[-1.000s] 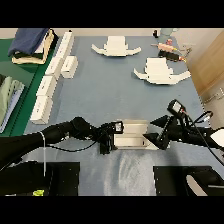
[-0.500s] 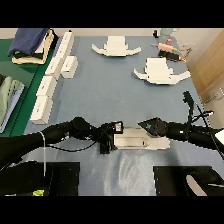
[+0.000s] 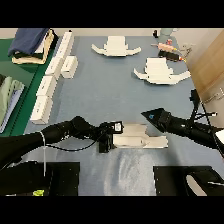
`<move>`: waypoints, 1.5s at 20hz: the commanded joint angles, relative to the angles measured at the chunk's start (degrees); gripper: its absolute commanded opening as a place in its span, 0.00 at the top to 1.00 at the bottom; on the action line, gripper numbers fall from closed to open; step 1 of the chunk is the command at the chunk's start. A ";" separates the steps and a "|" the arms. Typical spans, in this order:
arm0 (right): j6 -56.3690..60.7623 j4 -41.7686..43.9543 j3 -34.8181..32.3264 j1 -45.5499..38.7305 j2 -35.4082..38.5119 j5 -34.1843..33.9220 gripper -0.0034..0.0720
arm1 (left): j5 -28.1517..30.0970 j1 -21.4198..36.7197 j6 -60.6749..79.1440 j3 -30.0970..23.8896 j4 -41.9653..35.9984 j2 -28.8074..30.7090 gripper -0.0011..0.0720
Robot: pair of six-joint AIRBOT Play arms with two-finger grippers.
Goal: Fold the box.
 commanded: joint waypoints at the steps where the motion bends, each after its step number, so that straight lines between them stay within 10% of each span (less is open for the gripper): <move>1: 0.46 -0.70 0.09 -0.04 0.02 -11.34 0.01 | 0.04 0.00 -0.02 0.02 0.63 0.00 0.43; 19: 26.84 -33.79 1.51 -0.07 0.11 15.91 0.01 | -0.02 0.00 0.00 0.00 0.55 0.00 0.43; 30: 25.03 -33.59 9.73 0.07 0.00 30.40 0.02 | -0.02 0.00 0.00 0.02 0.55 0.00 0.43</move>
